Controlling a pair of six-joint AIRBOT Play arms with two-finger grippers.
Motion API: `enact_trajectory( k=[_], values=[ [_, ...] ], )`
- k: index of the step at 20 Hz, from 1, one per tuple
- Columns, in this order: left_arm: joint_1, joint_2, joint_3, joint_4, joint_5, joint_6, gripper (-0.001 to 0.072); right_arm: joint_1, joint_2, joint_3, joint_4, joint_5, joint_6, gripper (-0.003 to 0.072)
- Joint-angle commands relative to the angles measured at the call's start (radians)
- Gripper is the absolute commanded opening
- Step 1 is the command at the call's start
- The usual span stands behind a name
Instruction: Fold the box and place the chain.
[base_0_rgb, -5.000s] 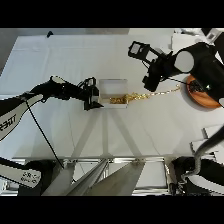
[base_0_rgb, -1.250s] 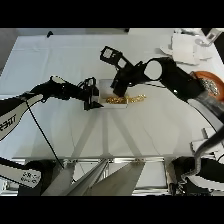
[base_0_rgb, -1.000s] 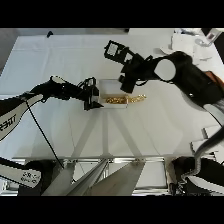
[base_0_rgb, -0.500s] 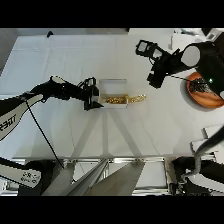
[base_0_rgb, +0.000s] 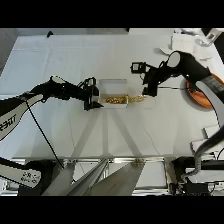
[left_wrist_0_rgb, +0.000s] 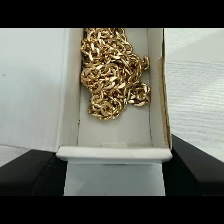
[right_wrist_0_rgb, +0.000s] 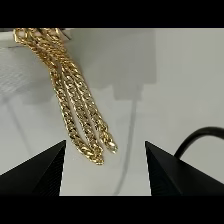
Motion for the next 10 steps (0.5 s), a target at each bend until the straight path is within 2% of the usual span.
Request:
enact_trajectory(
  k=[1, 7, 10],
  values=[
    [0.0, 0.0, 0.0, 0.0, 0.0, 0.0, 0.0155, -0.003, -0.057, 0.0, 0.051, 0.019, -0.103, 0.0545],
    [0.0, 0.0, 0.0, 0.0, 0.0, 0.0, 0.0155, 0.066, -0.093, -0.001, 0.048, 0.011, -0.102, 0.0545],
    [0.0, 0.0, 0.0, 0.0, 0.0, 0.0, 0.0155, 0.109, -0.121, -0.001, 0.035, -0.048, -0.09, 0.0545]
  ],
)
